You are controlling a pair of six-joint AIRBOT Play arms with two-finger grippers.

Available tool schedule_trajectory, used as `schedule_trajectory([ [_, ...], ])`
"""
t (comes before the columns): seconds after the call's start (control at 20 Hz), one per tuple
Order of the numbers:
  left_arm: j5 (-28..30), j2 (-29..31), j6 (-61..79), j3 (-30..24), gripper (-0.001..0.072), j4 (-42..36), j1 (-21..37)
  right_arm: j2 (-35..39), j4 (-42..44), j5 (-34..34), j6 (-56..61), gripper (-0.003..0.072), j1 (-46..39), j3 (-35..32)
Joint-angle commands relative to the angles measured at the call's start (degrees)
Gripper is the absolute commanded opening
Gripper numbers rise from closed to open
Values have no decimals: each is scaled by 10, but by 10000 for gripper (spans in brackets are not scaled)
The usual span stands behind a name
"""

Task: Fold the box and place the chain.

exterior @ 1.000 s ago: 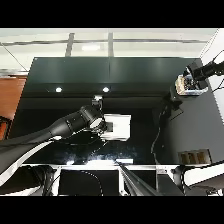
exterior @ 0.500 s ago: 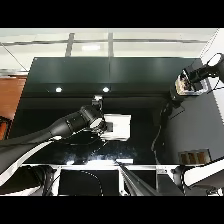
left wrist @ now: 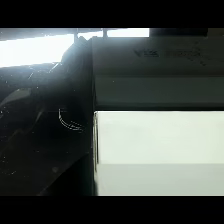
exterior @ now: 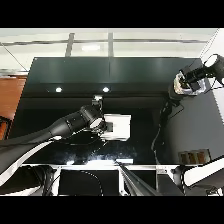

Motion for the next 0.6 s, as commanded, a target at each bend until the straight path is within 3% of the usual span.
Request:
schedule_trajectory([
  [0.0,0,0,0,1,25,0,0,14,3,27,-62,7,-5,9],
  [0.55,0,0,0,1,25,0,0,72,16,26,-131,7,-28,16],
])
